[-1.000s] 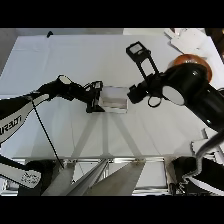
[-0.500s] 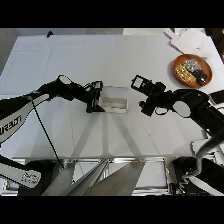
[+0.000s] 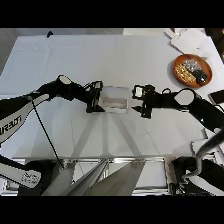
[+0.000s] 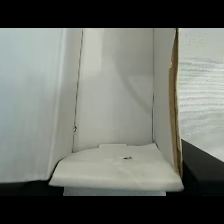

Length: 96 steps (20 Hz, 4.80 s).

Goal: Fold the box and place the chain.

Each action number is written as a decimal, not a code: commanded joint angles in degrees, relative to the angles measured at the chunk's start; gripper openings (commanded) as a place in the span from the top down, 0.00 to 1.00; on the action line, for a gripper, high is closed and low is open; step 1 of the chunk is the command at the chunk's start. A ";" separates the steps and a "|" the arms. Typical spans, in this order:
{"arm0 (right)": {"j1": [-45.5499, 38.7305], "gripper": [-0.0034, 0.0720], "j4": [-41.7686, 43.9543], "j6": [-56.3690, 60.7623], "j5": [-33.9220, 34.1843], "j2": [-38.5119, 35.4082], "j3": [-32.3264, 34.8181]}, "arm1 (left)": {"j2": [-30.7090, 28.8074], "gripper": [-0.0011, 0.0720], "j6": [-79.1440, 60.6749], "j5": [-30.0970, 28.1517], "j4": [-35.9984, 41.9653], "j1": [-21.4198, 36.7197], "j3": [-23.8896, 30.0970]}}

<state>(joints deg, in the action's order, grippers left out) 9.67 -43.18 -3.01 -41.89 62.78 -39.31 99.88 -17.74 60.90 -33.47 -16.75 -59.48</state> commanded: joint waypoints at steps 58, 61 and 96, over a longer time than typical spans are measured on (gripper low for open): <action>-5.53 0.94 19.21 22.49 12.55 0.11 -2.19 | 0.04 0.47 0.00 -0.02 0.00 -0.02 0.00; -6.29 0.85 14.01 31.32 26.40 -1.44 -3.32 | 0.04 0.47 0.00 -0.02 0.00 -0.02 0.00; -39.28 0.33 -30.05 73.75 0.90 36.20 -35.21 | 0.04 0.47 0.00 -0.02 0.00 -0.02 0.00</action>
<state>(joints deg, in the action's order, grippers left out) -29.56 -71.99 66.63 -41.95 96.18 -74.15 99.88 -17.72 60.88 -33.47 -16.75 -59.48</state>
